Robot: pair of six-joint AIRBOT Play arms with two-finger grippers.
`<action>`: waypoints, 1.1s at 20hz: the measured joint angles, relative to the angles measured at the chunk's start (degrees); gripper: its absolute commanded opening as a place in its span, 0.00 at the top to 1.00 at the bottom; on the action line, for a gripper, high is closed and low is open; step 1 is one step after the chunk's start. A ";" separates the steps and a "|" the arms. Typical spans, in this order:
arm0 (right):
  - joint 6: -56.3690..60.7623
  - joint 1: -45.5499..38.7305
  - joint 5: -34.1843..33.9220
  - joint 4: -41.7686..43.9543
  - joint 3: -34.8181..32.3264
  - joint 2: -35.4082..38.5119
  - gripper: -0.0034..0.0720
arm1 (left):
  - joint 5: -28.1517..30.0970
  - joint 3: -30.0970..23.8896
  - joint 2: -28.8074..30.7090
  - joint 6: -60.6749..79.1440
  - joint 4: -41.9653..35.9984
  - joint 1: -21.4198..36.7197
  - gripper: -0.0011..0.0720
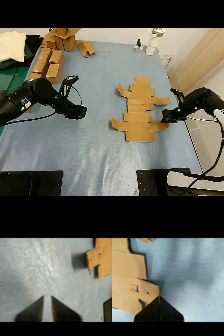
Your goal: Fold the box.
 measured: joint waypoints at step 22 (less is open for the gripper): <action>3.80 27.02 11.32 15.80 -15.04 5.70 0.96 | -15.08 0.11 -0.07 14.88 -18.49 14.95 0.37</action>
